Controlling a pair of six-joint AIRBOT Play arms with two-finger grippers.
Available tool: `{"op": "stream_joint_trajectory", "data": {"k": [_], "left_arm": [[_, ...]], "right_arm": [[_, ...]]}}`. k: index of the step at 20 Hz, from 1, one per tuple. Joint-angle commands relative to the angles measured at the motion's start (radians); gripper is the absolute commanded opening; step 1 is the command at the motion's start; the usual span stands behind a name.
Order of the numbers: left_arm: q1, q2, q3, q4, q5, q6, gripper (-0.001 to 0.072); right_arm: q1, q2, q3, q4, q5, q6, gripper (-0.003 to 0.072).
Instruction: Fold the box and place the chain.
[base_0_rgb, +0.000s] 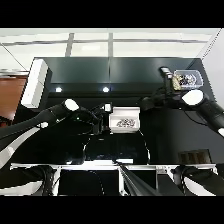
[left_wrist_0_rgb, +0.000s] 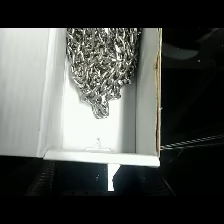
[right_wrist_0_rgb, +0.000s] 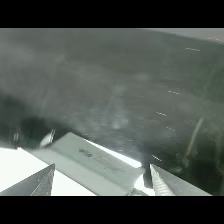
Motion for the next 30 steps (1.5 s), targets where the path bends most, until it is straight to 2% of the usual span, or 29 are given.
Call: {"op": "stream_joint_trajectory", "data": {"k": [1,4,7,14,15,17,18,19,20,21,28,29,30], "left_arm": [[-0.001,-0.001,0.000,0.003,0.002,-0.002,0.0255],[-0.001,-0.001,0.000,0.003,0.002,-0.002,0.0255],[-0.001,-0.001,0.000,0.003,0.002,-0.002,0.0256],[-0.002,-0.001,0.000,0.003,0.002,-0.002,0.0255],[-0.002,-0.001,0.000,0.003,0.002,-0.002,0.0255],[-0.002,-0.001,0.000,0.003,0.002,-0.002,0.0255],[-0.002,-0.001,0.000,0.003,0.002,-0.002,0.0255],[-0.002,-0.001,0.000,0.003,0.002,-0.002,0.0255],[-0.002,-0.001,0.000,0.003,0.002,-0.002,0.0255],[-0.002,-0.001,0.000,0.003,0.002,-0.002,0.0255],[-0.002,-0.001,0.000,0.003,0.002,-0.002,0.0256],[-0.002,-0.001,0.000,0.003,0.002,-0.002,0.0256],[-0.002,-0.001,0.000,0.003,0.002,-0.002,0.0255]], "right_arm": [[0.037,-0.031,0.032,0.034,0.098,-0.382,0.0703],[0.037,-0.020,0.092,-0.016,0.261,-0.568,0.0703],[0.057,-0.020,0.090,-0.032,0.361,-0.645,0.0702],[0.130,-0.020,0.019,-0.037,0.270,-0.747,0.0687],[0.132,-0.020,0.017,-0.037,0.257,-0.746,0.0561],[0.132,-0.020,0.017,-0.036,0.243,-0.746,0.0523],[0.132,-0.020,0.017,-0.036,0.243,-0.746,0.0407],[0.132,-0.020,0.017,-0.036,0.242,-0.745,0.0399],[0.132,-0.020,0.017,-0.036,0.240,-0.745,0.0345],[0.132,-0.020,0.017,-0.036,0.240,-0.739,0.0196],[0.132,-0.020,0.017,-0.036,0.255,-0.711,0.0198],[0.132,-0.020,0.017,-0.036,0.254,-0.710,0.0277],[0.132,-0.020,0.017,-0.036,0.254,-0.710,0.0310]]}}
